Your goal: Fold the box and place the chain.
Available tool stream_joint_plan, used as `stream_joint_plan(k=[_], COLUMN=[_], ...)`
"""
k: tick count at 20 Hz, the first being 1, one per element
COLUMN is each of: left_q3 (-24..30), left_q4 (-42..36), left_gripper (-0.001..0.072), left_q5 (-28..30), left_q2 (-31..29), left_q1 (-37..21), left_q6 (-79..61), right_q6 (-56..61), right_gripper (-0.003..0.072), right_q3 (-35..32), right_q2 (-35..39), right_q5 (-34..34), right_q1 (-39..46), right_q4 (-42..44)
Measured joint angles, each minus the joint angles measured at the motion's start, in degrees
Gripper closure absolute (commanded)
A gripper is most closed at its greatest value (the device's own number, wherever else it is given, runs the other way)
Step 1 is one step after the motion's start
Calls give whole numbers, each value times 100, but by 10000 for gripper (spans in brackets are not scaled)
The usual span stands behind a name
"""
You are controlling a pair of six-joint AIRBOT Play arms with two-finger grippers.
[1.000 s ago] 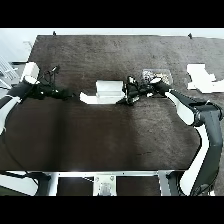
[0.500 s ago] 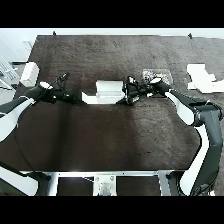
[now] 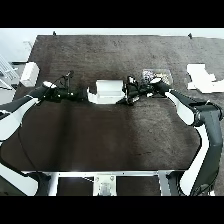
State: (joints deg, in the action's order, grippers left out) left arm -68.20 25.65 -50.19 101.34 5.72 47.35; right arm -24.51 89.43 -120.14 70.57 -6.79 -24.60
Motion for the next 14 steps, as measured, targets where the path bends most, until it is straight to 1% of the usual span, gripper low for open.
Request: stream_joint_plan(k=[2, 3, 4, 14], left_q3=[-98, -127, -149, -199], left_q4=[-70, -72, -85, -133], left_gripper=[681, 492, 414, 411], left_q5=[-87, -125, -151, -271], left_q2=[-83, -127, -168, -280], left_q1=[2, 2, 4, 76], left_q6=[-35, -55, -59, -85], right_q6=[0, 0, 0, 0], right_gripper=[171, 170, 171, 171], right_q3=[0, 0, 0, 0], right_q2=[0, 0, 0, 0], right_q5=[0, 0, 0, 0], right_q1=[0, 2, 0, 0], right_q4=[0, 0, 0, 0])
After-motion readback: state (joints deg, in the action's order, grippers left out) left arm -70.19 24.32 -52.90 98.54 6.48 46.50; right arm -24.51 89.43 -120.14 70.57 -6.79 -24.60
